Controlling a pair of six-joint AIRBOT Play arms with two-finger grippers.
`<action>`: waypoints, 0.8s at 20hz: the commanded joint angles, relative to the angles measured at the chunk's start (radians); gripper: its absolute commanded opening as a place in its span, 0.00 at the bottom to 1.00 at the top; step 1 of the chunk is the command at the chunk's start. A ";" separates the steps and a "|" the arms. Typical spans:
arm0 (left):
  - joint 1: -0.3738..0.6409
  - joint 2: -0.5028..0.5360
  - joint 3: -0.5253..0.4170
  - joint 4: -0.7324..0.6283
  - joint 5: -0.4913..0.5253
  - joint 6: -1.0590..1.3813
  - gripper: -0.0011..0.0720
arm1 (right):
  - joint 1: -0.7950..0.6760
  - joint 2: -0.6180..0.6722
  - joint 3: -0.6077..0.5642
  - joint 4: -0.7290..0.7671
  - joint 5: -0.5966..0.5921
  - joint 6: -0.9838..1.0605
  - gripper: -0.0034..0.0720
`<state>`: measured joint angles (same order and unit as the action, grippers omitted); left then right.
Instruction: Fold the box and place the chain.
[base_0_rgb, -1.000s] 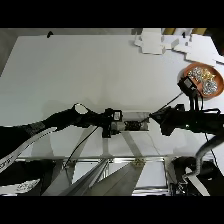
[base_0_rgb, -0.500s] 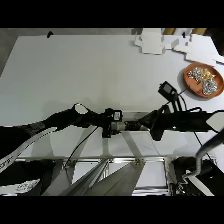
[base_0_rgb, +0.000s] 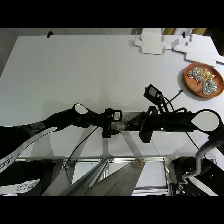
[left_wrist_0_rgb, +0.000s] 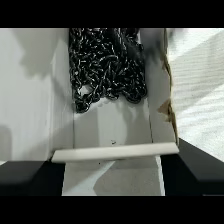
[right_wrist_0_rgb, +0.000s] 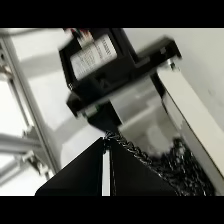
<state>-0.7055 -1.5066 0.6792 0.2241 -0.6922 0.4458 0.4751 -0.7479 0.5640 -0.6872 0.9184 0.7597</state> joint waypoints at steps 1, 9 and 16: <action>0.000 0.001 0.000 0.000 0.000 0.000 0.39 | 0.014 -0.003 -0.001 -0.005 -0.042 0.002 0.08; 0.000 0.001 0.000 0.000 0.000 0.000 0.39 | 0.014 -0.009 -0.001 -0.391 -0.139 0.383 0.08; 0.000 0.001 0.000 0.000 0.000 0.000 0.39 | 0.014 -0.033 0.023 -0.397 -0.105 0.396 0.47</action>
<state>-0.7055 -1.5066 0.6792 0.2245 -0.6922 0.4458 0.4881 -0.7765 0.5713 -1.0649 0.8082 1.1324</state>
